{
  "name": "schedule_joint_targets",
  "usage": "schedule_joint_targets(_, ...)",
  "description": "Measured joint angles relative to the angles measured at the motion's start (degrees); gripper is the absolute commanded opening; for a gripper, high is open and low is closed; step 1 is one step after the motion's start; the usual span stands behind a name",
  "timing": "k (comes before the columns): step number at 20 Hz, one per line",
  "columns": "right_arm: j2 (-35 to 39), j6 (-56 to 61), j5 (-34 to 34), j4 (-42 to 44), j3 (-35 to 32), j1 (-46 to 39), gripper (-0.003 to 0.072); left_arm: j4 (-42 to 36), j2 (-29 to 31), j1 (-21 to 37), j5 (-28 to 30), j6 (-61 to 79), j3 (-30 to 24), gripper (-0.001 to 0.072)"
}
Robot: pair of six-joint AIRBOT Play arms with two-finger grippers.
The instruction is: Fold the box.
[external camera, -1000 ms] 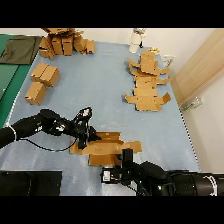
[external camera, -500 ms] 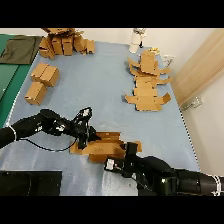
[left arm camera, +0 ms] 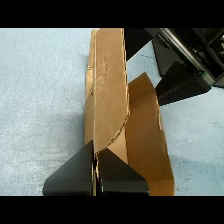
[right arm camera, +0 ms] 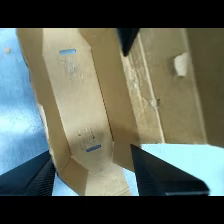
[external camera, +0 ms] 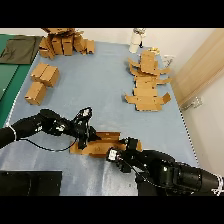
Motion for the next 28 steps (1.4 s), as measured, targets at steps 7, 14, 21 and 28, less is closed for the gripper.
schedule_joint_targets(7, 0.0, -2.1, 1.6, 1.6, 1.3, -1.0, 0.0720, 0.0, 0.0, 0.0, 0.0, 0.0, 0.0, 0.0011)
schedule_joint_targets(14, 0.0, -2.5, 3.6, 2.2, 2.0, -1.0, 0.0720, 0.0, 0.0, 0.0, 0.0, 0.0, 0.0, 0.0011)
schedule_joint_targets(21, 1.2, -3.5, 2.6, 2.0, 2.5, -3.2, 0.0720, 0.0, 0.0, 0.0, 0.0, 0.0, 0.0, 0.0012)
schedule_joint_targets(28, 2.0, -17.7, -0.1, 13.9, 2.6, -10.7, 0.0720, 0.0, 0.0, 0.0, 0.0, 0.0, 0.0, 0.0011)
